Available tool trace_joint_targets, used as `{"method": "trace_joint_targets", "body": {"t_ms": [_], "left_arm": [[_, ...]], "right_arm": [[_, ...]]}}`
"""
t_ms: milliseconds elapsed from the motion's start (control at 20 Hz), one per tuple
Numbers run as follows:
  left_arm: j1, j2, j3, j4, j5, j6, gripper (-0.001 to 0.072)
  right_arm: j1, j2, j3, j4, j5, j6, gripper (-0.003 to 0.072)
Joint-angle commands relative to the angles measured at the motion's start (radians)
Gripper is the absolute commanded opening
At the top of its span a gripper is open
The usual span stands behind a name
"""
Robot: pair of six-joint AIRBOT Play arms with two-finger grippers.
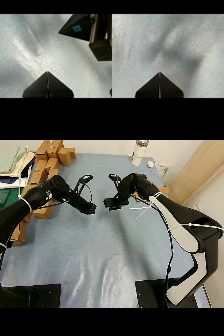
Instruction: Fold the box.
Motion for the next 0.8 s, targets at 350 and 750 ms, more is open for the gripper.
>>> {"method": "trace_joint_targets", "body": {"t_ms": [350,750], "left_arm": [[0.001,-0.001,0.001,0.000,0.000,0.000,0.0012],[0.001,0.000,0.001,0.000,0.000,0.000,0.0012]], "right_arm": [[0.001,0.000,0.001,0.000,0.000,0.000,0.0006],[0.001,-0.002,0.002,0.000,0.038,0.010,0.0006]]}}
